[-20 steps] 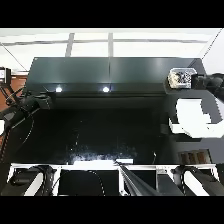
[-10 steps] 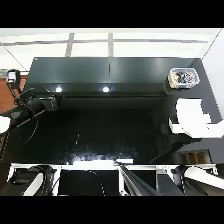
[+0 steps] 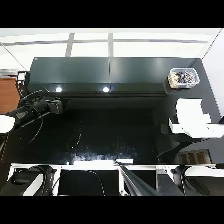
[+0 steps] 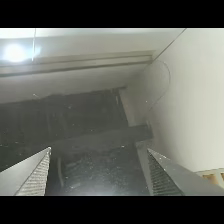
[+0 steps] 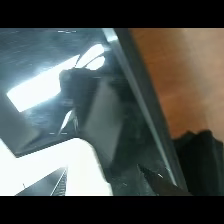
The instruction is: Fold the box and place the chain.
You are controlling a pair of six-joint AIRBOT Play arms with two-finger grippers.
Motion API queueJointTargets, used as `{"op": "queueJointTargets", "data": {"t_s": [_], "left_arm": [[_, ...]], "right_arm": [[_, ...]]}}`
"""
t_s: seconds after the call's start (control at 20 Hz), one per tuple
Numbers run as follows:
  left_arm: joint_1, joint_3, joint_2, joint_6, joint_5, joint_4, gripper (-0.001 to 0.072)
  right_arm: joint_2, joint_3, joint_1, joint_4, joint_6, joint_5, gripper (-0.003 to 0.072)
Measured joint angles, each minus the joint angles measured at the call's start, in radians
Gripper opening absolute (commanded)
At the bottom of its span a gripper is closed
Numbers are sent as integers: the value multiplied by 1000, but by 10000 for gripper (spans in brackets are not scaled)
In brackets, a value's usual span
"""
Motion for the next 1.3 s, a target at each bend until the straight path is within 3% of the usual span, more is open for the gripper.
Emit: {"op": "queueJointTargets", "data": {"t_s": [0.05, 0.1, 0.15, 0.25, 0.55, 0.8, 0.95, 1.3], "left_arm": [[-1, 0, -2, 0, 0, 0, 707], [-2, 0, -5, 0, 1, 0, 707], [-3, 0, -6, 0, -1, 0, 707], [-3, 0, -8, 1, 0, -1, 707], [-3, 0, -10, 2, -1, -1, 706], [-6, 0, -16, 2, -53, -3, 707], [-19, 0, -26, 2, -64, -4, 707], [-108, 0, -65, 1, -74, -14, 706]], "right_arm": [[-5, 2, 0, 20, -27, 6, 367], [-8, 5, 2, 35, -51, 14, 123], [-11, 6, 3, 47, -69, 20, 123], [-13, 8, 5, 69, -95, 33, 7], [11, -8, 9, 248, -144, 130, 8], [110, -137, 80, 531, -163, 156, 8], [229, -267, 190, 670, -182, 92, 8], [537, -610, 580, 978, -261, -233, 8]]}}
